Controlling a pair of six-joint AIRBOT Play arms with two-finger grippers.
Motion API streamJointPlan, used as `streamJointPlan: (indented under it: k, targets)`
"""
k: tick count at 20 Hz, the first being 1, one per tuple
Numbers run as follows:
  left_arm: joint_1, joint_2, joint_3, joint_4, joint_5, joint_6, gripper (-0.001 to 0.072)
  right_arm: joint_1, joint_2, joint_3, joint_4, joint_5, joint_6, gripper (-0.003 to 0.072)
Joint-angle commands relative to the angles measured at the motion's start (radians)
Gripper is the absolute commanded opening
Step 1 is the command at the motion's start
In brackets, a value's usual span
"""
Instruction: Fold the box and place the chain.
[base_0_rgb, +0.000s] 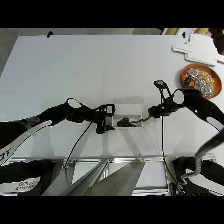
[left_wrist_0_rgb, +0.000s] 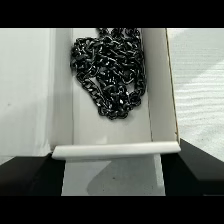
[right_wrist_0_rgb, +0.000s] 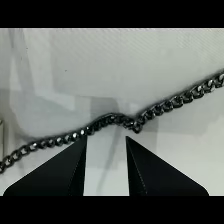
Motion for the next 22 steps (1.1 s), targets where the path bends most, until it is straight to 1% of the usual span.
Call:
streamJointPlan:
  k: [1,5,6,8,9,11,12,15,17,20,22]
  targets:
    - [0.000,0.000,0.001,0.000,0.000,0.000,0.0151,0.000,-0.018,0.000,0.036,-0.027,0.004,0.0282]
    - [0.000,0.000,0.001,0.000,0.000,0.000,0.0151,0.000,-0.050,0.000,0.037,-0.044,0.003,0.0281]
    - [0.000,0.000,0.001,0.000,0.000,0.000,0.0151,0.000,-0.049,0.000,0.037,-0.050,0.002,0.0266]
    - [0.000,0.000,0.001,0.000,0.000,0.000,0.0151,0.000,-0.049,0.000,0.037,-0.053,-0.013,0.0079]
    - [0.000,0.000,0.001,0.000,0.000,0.000,0.0151,0.000,-0.049,0.000,0.037,-0.052,-0.031,0.0041]
    - [0.000,0.000,0.001,0.000,0.000,0.000,0.0151,0.000,-0.038,0.000,0.037,-0.037,-0.053,0.0018]
    - [0.000,0.000,0.001,0.000,0.000,0.000,0.0151,0.000,-0.021,0.000,0.037,-0.033,-0.063,0.0018]
    - [0.000,0.000,0.001,0.000,0.000,0.000,0.0151,0.000,0.085,0.000,0.038,-0.020,-0.082,0.0018]
    - [0.000,0.000,0.001,0.001,0.000,0.000,0.0151,0.003,0.169,0.000,0.039,0.020,-0.094,0.0018]
    - [0.000,0.000,0.001,0.000,0.000,0.000,0.0151,0.066,0.289,0.000,0.060,0.074,-0.161,0.0018]
    - [0.001,0.000,0.001,0.000,0.000,0.000,0.0151,0.127,0.349,0.000,0.119,0.079,-0.166,0.0018]
